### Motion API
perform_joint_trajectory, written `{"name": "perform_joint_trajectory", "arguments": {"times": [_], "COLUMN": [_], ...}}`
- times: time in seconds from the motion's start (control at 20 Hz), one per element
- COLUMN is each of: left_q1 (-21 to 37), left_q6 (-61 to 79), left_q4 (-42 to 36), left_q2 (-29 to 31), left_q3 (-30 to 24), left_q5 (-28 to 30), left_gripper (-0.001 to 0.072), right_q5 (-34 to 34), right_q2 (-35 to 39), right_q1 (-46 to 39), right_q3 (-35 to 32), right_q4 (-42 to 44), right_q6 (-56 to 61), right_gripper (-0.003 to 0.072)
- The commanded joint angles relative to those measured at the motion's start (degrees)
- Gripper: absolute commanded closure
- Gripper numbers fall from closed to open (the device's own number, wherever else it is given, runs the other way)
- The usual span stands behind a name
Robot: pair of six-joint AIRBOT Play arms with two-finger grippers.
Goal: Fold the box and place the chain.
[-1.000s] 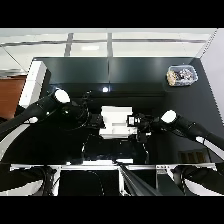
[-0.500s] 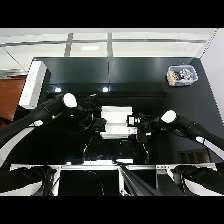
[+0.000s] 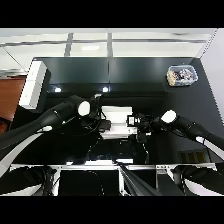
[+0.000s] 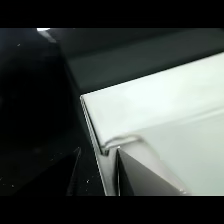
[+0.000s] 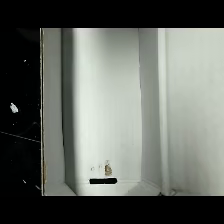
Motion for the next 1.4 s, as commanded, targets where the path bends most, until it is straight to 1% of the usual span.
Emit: {"name": "perform_joint_trajectory", "arguments": {"times": [0.0,0.1,0.2,0.4,0.7,0.95,1.15,1.35], "left_q1": [-4.02,-4.7,-4.68,-5.25,-6.1,-6.34,-6.45,-7.19], "left_q6": [-9.51,-11.76,-13.2,-15.41,-15.72,-16.96,-16.98,-16.96], "left_q4": [6.27,6.67,7.04,12.76,12.35,12.39,12.17,12.17], "left_q2": [-2.82,-4.63,-5.4,-5.49,-5.7,-6.21,-6.51,-6.51], "left_q3": [3.34,5.31,5.95,5.95,5.92,5.88,5.88,5.88], "left_q5": [-1.64,-1.6,-1.46,-6.01,-2.08,-0.92,-1.2,-1.18], "left_gripper": [0.0426,0.0426,0.0426,0.0425,0.0426,0.0425,0.0426,0.0515], "right_q5": [0.04,0.04,0.04,0.04,0.04,0.04,0.04,0.04], "right_q2": [0.0,0.0,0.0,0.0,0.0,0.0,0.0,0.0], "right_q1": [0.02,0.02,0.02,0.02,0.02,0.02,0.02,0.02], "right_q3": [-0.02,-0.02,-0.02,-0.02,-0.02,-0.02,-0.02,-0.02], "right_q4": [0.0,0.0,0.0,-0.02,0.0,0.0,0.0,0.0], "right_q6": [0.0,0.0,0.02,0.0,0.0,0.02,0.02,0.02], "right_gripper": [0.0507,0.0508,0.0507,0.0507,0.0507,0.0507,0.0508,0.0507]}}
